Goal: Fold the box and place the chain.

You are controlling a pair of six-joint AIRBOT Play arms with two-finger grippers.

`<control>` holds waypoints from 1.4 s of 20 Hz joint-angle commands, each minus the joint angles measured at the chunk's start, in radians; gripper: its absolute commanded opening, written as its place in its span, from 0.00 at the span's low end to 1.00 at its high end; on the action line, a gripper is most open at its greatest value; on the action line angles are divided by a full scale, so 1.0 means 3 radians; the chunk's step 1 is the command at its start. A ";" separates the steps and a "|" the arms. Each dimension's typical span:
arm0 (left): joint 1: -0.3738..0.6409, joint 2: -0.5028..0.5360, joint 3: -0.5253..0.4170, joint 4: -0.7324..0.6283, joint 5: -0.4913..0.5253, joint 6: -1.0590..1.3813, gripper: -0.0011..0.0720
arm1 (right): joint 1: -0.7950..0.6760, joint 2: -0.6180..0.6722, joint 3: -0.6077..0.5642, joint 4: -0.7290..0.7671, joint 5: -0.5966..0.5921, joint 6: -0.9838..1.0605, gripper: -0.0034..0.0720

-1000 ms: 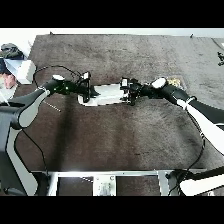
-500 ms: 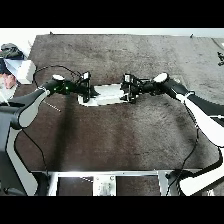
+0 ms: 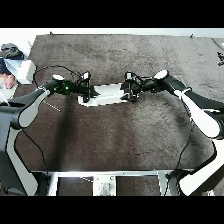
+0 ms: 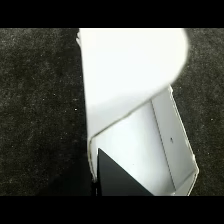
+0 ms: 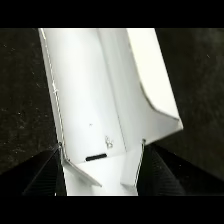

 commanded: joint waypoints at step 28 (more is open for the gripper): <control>0.0000 0.0003 0.0000 0.0001 0.0000 0.0001 0.03 | 0.0055 -0.0816 0.0768 0.0005 0.0820 0.0327 0.83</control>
